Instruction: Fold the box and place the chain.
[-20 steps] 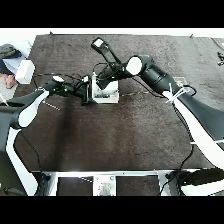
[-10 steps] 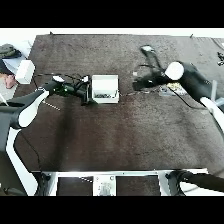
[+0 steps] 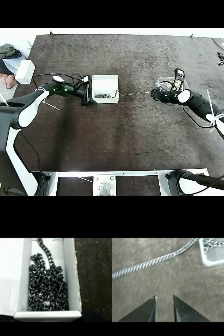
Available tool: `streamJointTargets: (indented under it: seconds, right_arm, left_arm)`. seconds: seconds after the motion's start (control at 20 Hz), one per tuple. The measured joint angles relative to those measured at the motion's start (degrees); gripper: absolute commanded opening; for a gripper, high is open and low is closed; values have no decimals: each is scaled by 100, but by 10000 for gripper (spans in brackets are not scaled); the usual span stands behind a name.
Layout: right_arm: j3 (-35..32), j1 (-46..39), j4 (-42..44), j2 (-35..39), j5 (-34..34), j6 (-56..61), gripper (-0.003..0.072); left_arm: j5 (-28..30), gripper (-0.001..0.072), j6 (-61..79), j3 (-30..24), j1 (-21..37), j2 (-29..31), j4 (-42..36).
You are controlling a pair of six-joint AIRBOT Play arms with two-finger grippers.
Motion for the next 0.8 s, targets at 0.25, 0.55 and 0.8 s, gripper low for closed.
streamJointTargets:
  seconds: [0.25, 0.55, 0.8]
  right_arm:
    - [323, -39, 435, -761, -557, 129, 278]
    - [798, -33, 686, -1427, -955, 238, 278]
    - [966, -63, 750, -1676, -1193, 396, 105]
  left_arm:
    - [0, 204, 2, 0, 0, 0, -9]
    - [0, 204, 2, 0, 0, 0, -15]
    - [0, 204, 2, 0, 0, 0, -24]
